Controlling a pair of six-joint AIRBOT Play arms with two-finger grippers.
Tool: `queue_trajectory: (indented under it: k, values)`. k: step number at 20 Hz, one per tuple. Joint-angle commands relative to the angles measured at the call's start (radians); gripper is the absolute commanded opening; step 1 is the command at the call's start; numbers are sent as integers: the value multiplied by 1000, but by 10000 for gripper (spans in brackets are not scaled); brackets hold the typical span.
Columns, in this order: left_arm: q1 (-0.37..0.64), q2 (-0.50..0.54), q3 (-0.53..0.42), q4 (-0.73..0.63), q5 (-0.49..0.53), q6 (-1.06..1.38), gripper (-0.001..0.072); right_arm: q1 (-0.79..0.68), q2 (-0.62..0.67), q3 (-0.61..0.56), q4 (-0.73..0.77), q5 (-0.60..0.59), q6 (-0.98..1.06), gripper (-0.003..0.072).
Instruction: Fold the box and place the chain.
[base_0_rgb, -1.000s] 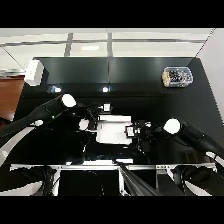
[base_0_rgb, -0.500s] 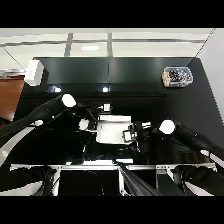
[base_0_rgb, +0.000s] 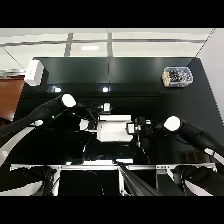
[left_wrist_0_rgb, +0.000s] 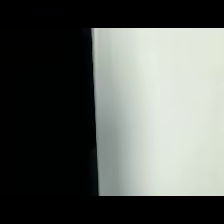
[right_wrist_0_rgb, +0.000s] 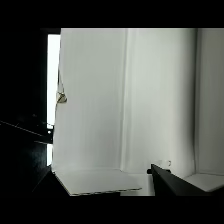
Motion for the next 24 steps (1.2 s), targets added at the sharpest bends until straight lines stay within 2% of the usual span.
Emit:
queue_trajectory:
  k: [1,7,12,24]
  values:
    - [-1,0,0,0,-3,2,27,-29,18,3,45,8,9,708]
    - [-1,0,0,0,-5,2,27,-29,18,5,146,-96,9,708]
    - [-1,0,0,0,-25,2,27,-29,17,20,167,-105,8,708]
    - [-1,0,0,0,-21,2,27,-41,18,25,92,-124,13,708]
